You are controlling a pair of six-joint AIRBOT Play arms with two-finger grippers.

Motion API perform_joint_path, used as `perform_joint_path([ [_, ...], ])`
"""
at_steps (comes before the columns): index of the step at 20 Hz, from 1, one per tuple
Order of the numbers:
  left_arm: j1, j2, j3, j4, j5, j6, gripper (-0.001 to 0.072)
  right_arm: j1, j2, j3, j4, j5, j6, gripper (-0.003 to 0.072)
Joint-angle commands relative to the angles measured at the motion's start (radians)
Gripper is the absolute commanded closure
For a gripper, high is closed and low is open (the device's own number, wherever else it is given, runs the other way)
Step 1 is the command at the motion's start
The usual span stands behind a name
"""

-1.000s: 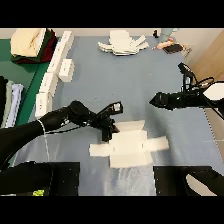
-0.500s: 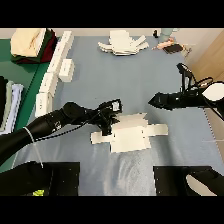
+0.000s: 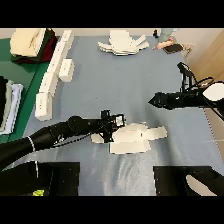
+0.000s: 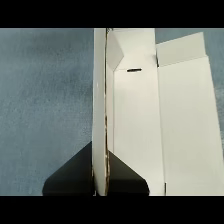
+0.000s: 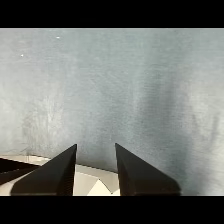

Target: Fold the box.

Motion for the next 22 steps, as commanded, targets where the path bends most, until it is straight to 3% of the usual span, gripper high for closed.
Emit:
perform_joint_path([
  [1, -0.009, -0.011, -0.027, 0.001, 0.025, -0.008, 0.0696, 0.001, 0.0, 0.0, 0.0, -0.002, 0.0, 0.0314],
  [15, 0.018, 0.024, -0.022, -0.018, -0.14, -0.061, 0.0695, 0.001, 0.0, 0.0, -0.001, -0.002, 0.0, 0.0314],
  [22, 0.192, 0.018, 0.04, -0.016, -0.311, -0.111, 0.0695, 0.001, 0.0, 0.0, -0.001, -0.002, 0.0, 0.0314],
])
